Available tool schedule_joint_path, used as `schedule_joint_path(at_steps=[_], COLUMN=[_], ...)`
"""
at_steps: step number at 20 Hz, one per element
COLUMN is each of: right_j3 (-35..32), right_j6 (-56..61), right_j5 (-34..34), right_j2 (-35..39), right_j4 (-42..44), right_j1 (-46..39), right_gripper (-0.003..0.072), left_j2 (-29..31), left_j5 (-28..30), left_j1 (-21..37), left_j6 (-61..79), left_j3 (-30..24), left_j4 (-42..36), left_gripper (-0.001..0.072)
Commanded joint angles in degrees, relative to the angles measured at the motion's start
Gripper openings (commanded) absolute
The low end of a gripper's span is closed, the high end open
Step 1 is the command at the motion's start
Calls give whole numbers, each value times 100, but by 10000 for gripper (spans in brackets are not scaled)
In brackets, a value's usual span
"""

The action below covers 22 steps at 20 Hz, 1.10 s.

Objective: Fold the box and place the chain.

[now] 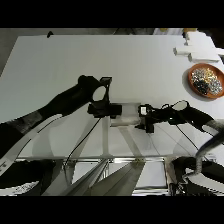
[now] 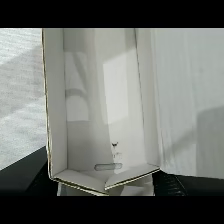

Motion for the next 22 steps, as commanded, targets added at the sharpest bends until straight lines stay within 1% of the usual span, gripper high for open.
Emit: schedule_joint_path(at_steps=[1, 2, 3, 4, 5, 6, 7, 9, 11, 13, 14, 15, 17, 19, 22], right_j3=[0, 0, 0, 0, 0, 0, 0, 0, 0, 0, 0, 0, 0, 0, 0], right_j6=[7, 7, 7, 7, 7, 7, 7, 7, 7, 7, 7, 7, 7, 7, 7], right_j5=[4, 4, 4, 4, 7, 4, 4, 4, 7, 7, 4, 4, 4, 4, 4], right_j2=[4, 4, 4, 4, 4, 4, 4, 4, 4, 4, 4, 4, 4, 4, 4], right_j4=[7, 7, 7, 7, 7, 7, 7, 7, 4, 7, 4, 7, 4, 7, 4], right_j1=[-2, -2, -2, -2, -2, -2, -2, -2, -2, -2, -2, -2, -2, -2, -2], right_gripper=[402, 402, 402, 402, 402, 402, 402, 402, 402, 402, 402, 402, 402, 402, 402], left_j2=[525, 664, 798, 940, 1108, 1274, 1440, 1696, 1740, 1620, 1508, 1368, 1043, 702, 361], left_j5=[-551, -809, -1069, -1182, -1069, -809, -404, 369, 1172, 1978, 2352, 2581, 2964, 3294, 3294], left_j1=[289, 352, 385, 413, 422, 452, 507, 732, 1047, 1263, 1274, 1272, 1272, 1268, 1246], left_j6=[962, 1276, 1628, 2015, 2627, 3447, 4529, 7095, 9545, 11189, 11599, 11744, 11927, 12253, 13245], left_j3=[2, -2, -57, -214, -498, -846, -1259, -2061, -2693, -3101, -3200, -3211, -3211, -3211, -3211], left_j4=[-79, -81, -94, -129, -136, -162, -254, -922, -1871, -2656, -2929, -3126, -3515, -3738, -4227], left_gripper=[442, 478, 541, 582, 583, 639, 690, 693, 694, 693, 693, 693, 693, 693, 695])
